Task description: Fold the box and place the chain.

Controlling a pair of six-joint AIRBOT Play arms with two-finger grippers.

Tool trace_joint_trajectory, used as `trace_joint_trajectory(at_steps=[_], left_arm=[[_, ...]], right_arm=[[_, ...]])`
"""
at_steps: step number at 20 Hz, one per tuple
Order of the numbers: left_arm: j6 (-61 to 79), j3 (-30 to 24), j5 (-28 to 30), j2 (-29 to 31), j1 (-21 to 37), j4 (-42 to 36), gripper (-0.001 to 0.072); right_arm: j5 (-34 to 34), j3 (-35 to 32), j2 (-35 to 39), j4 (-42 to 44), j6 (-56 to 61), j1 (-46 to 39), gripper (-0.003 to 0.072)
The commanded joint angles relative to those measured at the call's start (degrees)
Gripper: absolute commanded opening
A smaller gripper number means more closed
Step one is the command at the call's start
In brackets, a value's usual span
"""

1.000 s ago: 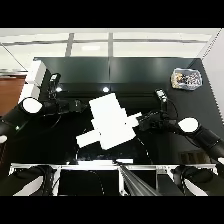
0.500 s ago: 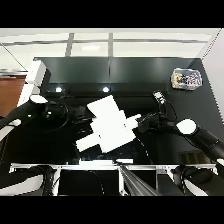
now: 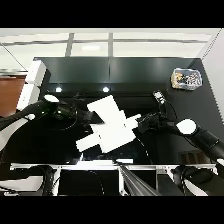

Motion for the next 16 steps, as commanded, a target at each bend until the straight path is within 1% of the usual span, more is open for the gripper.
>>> trace_joint_trajectory(at_steps=[1, 2, 3, 4, 5, 6, 9, 10, 11, 12, 16], left_arm=[[1.2, 4.0, -4.4, -3.2, -1.4, 7.0, 0.0478], [1.1, 4.5, -4.3, -3.7, -1.7, 7.1, 0.0475], [1.2, 5.0, -4.0, -4.0, -1.9, 7.2, 0.0423], [1.4, 5.6, -4.0, -4.2, -2.0, 7.2, 0.0297], [1.8, 6.0, -4.0, -4.2, -2.0, 7.2, 0.0147], [2.6, 6.5, -4.3, -4.2, -2.0, 7.2, 0.0027], [2.5, 7.8, -4.1, -4.2, -2.0, 7.2, 0.0026], [2.5, 8.2, -4.1, -4.1, -2.0, 7.2, 0.0026], [2.5, 8.3, -4.2, -4.0, -2.0, 7.2, 0.0025], [2.5, 8.3, -4.2, -3.7, -2.0, 7.5, 0.0025], [2.6, 7.6, -3.7, -0.7, -2.6, 11.7, 0.0022]], right_arm=[[0.1, 0.0, 0.0, 0.0, 0.1, 0.1, 0.0013], [0.1, 0.0, 0.0, 0.0, 0.1, 0.1, 0.0012], [0.1, 0.0, 0.0, 0.0, 0.1, 0.1, 0.0013], [0.1, 0.0, 0.0, 0.0, 0.1, 0.1, 0.0013], [0.1, 0.0, 0.0, 0.0, 0.1, 0.1, 0.0012], [0.1, 0.0, 0.0, 0.0, 0.1, 0.1, 0.0013], [0.4, 0.0, 0.0, 0.0, 0.4, 0.0, 0.0015], [1.8, 0.3, 0.1, -0.7, 0.4, -0.4, 0.01], [4.2, 1.2, 0.1, -3.2, 0.4, -1.4, 0.0431], [6.7, 2.6, 0.2, -6.2, 0.4, -2.9, 0.0649], [20.2, 12.3, 0.7, -22.1, 0.3, -10.9, 0.0654]])
